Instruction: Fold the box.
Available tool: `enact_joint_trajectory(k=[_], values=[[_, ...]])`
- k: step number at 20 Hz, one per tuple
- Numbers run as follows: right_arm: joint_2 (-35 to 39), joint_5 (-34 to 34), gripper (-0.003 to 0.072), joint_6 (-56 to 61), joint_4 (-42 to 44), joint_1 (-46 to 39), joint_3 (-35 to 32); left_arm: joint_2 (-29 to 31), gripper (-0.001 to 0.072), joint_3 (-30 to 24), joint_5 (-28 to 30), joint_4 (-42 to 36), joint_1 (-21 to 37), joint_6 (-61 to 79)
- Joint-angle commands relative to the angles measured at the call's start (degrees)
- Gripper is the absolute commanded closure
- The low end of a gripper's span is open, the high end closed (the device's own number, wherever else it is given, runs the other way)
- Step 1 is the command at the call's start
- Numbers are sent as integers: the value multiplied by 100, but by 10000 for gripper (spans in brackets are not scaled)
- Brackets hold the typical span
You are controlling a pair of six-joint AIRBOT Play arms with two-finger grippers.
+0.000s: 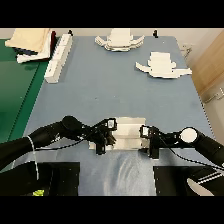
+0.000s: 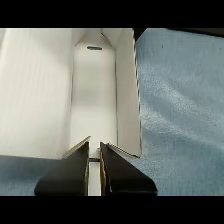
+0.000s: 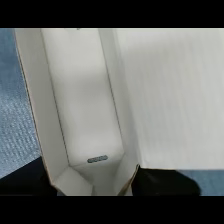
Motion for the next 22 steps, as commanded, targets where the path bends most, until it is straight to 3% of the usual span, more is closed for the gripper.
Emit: enact_joint_trajectory(k=[1, 2, 10, 11, 12, 13, 18, 22], values=[[4, 0, 172, -2, 0, 2, -4, -20, 214, 7, 72, -149, -9, 42], [4, 0, 173, 0, 0, 2, -4, -20, 31, 7, 186, -149, -7, 31], [4, 0, 173, -2, 0, 2, -4, -7, 62, 7, 149, 48, 0, -466], [4, 0, 173, 0, 0, 2, -4, 26, 239, 7, 155, 295, 11, -964], [4, 0, 173, -2, 0, 2, -4, 101, 589, 9, 146, 758, 37, -1440], [4, 0, 173, -2, 0, 2, -4, 225, 692, 9, 170, 1333, 44, -1974], [4, 0, 173, -2, 0, 2, -4, 1423, 693, 9, 22, 3591, 98, -5637], [4, 0, 172, 0, 0, 2, -4, 2579, 693, 7, -1141, 4658, 1060, -9283]])
